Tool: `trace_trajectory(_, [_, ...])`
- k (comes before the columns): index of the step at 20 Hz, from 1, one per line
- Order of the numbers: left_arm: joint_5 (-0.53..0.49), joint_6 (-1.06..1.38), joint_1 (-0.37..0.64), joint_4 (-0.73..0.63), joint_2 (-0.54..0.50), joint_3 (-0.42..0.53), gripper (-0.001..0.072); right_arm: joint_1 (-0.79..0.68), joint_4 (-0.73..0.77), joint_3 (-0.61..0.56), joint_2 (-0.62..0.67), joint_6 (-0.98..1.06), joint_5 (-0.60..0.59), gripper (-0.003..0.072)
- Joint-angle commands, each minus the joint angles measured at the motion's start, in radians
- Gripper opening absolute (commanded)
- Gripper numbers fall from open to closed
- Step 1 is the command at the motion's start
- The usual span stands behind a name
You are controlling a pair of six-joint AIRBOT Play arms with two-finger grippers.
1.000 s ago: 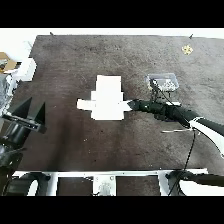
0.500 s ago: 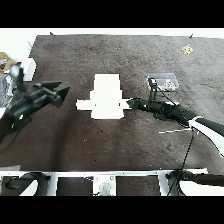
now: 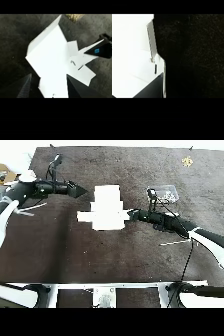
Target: Fold the box and place the chain.
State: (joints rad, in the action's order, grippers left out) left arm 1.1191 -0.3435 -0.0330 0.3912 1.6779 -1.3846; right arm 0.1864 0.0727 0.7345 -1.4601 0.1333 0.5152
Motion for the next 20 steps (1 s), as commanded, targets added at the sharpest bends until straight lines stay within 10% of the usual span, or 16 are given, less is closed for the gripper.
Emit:
trace_trajectory(1, [0.145, -0.098, 0.001, 0.104, 0.183, -0.218, 0.0474, 0.001, -0.002, 0.001, -0.001, -0.01, -0.004, -0.0001])
trace_trajectory(20, [0.282, 0.001, -0.132, 0.042, 0.419, -0.339, 0.0472, 0.001, -0.002, 0.001, -0.001, -0.01, -0.003, -0.0001])
